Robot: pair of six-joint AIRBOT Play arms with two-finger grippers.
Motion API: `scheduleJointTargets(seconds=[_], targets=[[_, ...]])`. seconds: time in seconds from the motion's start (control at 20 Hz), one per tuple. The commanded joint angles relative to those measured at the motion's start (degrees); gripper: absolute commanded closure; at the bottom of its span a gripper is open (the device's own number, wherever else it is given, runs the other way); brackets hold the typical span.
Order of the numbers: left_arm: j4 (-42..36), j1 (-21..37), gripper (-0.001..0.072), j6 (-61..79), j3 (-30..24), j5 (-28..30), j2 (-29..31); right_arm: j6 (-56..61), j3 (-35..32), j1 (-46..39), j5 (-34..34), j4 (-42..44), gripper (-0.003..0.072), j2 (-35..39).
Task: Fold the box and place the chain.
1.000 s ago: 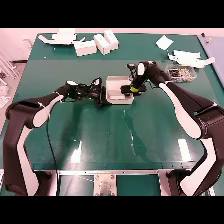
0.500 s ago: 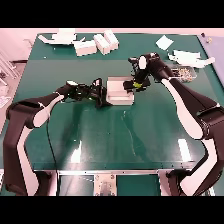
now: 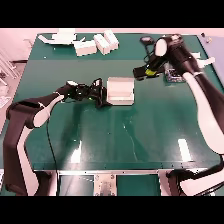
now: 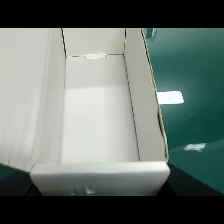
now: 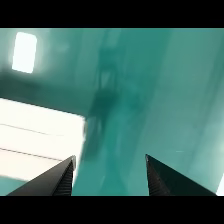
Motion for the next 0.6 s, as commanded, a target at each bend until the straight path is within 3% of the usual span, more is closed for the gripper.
scheduleJointTargets(seconds=[0.0, 0.3, 0.4, 0.55], targets=[[-0.02, 0.07, 0.0425, -0.04, 0.07, 0.00, 0.02, -3.69, 0.04, -2.08, -1.27, -4.52, 0.0194, 5.49], [0.00, 0.07, 0.0425, -0.04, 0.07, 0.02, 0.02, -12.57, -0.92, -13.22, -12.13, -5.25, 0.0202, 7.30], [0.00, 0.07, 0.0425, -0.04, 0.07, 0.04, 0.02, -15.37, -2.54, -17.51, -16.90, -3.93, 0.0324, 7.26], [-0.02, 0.07, 0.0425, -0.04, 0.07, 0.04, 0.02, -16.48, -5.64, -23.91, -25.38, -0.35, 0.0279, 5.86]])
